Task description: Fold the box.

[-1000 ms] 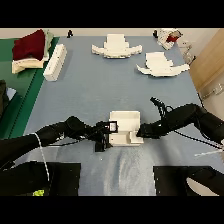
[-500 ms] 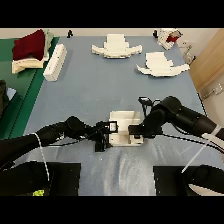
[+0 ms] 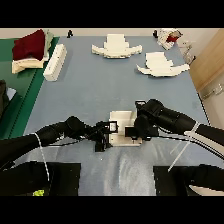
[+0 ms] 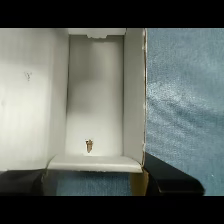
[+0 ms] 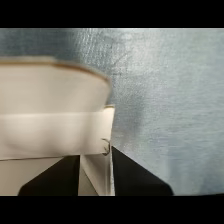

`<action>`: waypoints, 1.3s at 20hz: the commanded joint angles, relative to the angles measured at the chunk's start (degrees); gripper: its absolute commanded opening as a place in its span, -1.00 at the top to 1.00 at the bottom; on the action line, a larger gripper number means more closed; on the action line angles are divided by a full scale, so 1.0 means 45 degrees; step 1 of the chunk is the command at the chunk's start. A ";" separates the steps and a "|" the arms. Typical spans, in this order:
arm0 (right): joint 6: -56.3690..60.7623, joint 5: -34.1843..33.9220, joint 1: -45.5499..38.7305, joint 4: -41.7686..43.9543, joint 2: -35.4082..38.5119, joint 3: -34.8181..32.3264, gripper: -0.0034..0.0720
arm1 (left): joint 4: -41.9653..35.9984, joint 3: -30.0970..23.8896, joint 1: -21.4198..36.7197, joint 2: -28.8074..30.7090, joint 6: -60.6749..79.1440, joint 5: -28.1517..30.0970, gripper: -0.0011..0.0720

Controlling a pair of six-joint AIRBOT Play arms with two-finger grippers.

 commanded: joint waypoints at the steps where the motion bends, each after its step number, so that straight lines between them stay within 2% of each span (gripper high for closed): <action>1: 0.0277 0.0102 0.0073 -0.0165 -0.0146 0.0024 0.61 | 0.0000 0.0010 0.0015 0.0005 0.0000 0.0000 -0.31; 3: 0.0277 0.0068 0.0189 -0.0165 -0.0146 0.0024 0.88 | 0.0005 0.0005 0.0015 0.0005 0.0000 0.0000 -0.31; 11: 0.0262 0.0049 0.0248 -0.0117 -0.0117 0.0029 0.87 | 0.0005 0.0005 0.0015 0.0005 0.0000 0.0000 -0.31; 13: 0.0272 -0.0102 0.0238 0.0087 0.0029 0.0078 -0.25 | 0.0005 0.0005 0.0015 0.0005 0.0000 0.0000 -0.31; 14: 0.0272 -0.0194 0.0214 0.0087 0.0170 0.0097 -0.34 | 0.0005 0.0005 0.0015 0.0005 0.0000 0.0000 -0.31; 21: -0.0248 -0.1341 -0.0374 -0.0534 0.1860 0.1345 -0.33 | 0.0005 0.0010 0.0015 0.0005 0.0000 0.0000 -0.31; 22: -0.0277 -0.1535 -0.0743 -0.0733 0.2161 0.1433 -0.19 | 0.0005 0.0010 0.0015 0.0005 0.0000 0.0000 -0.31; 24: -0.1069 -0.2132 -0.2035 -0.0831 0.2492 0.1433 0.46 | 0.0005 0.0005 0.0015 0.0005 0.0000 0.0000 -0.31; 25: -0.1753 -0.2322 -0.2837 -0.0821 0.2472 0.1394 0.64 | 0.0005 0.0010 0.0015 0.0005 0.0000 0.0000 -0.31; 26: -0.2433 -0.2336 -0.3667 -0.0641 0.2341 0.1345 0.90 | 0.0005 0.0010 0.0015 0.0005 0.0000 0.0000 -0.31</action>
